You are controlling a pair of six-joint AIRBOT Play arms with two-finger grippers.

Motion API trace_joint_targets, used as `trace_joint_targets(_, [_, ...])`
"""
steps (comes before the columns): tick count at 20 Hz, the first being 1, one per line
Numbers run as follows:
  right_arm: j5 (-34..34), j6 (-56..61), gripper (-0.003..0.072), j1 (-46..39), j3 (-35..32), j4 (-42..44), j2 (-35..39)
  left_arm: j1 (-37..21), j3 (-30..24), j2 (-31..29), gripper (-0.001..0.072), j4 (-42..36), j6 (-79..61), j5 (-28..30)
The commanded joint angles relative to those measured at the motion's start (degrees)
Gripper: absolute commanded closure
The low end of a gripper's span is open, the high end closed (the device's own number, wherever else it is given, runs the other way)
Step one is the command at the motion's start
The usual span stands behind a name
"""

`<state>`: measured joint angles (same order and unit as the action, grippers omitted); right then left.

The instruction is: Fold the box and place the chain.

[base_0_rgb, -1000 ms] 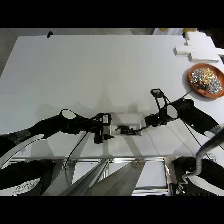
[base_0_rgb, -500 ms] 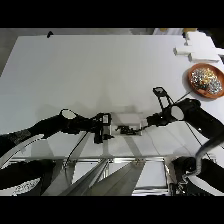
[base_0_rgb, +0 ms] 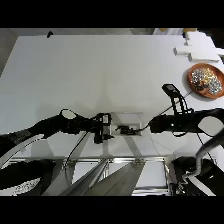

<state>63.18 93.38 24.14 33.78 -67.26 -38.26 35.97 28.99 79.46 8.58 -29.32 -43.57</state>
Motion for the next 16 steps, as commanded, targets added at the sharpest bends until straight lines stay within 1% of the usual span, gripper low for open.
trace_joint_targets(1, [0.0, -5.6, 0.0668, 0.0, 0.1, 14.8, 2.4, 0.0, 0.0, 0.0, 0.0436, 0.0, 0.0, 0.0])
trace_joint_targets(5, [-3.6, -11.9, 0.0668, 0.3, 0.1, 27.3, 2.4, 0.0, 0.0, 0.0, 0.0436, 0.0, 0.0, 0.0])
trace_joint_targets(8, [-8.5, -13.1, 0.0668, 3.8, 0.1, 31.1, 2.4, 0.0, 0.0, 0.0, 0.0436, 0.0, 0.0, 0.0])
trace_joint_targets(13, [-16.8, -13.1, 0.0667, 12.8, 0.1, 30.3, 2.2, 0.0, 0.0, 0.0, 0.0436, 0.0, 0.0, 0.0])
trace_joint_targets(16, [-18.7, -11.8, 0.0667, 14.5, 0.0, 23.8, 0.4, 0.0, 0.0, 0.0, 0.0436, 0.0, 0.0, 0.0])
